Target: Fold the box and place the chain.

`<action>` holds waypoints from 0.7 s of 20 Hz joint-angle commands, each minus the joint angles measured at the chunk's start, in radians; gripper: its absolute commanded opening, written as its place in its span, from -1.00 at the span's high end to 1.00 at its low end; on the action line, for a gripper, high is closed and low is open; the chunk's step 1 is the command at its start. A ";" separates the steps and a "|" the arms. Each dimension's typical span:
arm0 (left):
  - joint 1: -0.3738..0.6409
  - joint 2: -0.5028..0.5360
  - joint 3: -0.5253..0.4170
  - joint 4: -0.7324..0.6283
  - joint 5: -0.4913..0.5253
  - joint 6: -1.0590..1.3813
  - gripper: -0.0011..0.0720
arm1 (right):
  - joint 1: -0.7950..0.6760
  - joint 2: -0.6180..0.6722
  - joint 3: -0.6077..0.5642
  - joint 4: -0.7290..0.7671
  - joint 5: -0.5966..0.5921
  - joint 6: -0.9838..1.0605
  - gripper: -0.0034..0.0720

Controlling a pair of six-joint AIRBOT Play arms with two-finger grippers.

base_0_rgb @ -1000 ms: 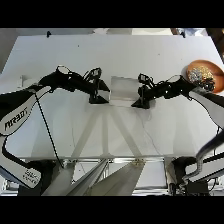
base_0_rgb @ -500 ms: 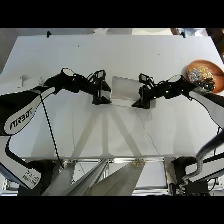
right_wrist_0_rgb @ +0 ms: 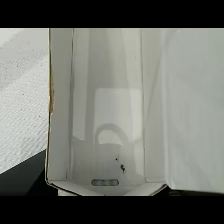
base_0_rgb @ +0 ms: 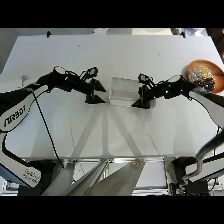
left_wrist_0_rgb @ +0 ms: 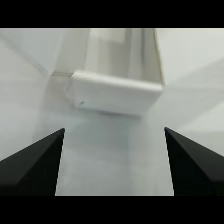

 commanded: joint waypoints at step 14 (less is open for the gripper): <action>-0.019 -0.011 0.001 -0.115 -0.050 0.045 -0.95 | 0.000 0.000 0.001 0.001 0.002 0.002 0.01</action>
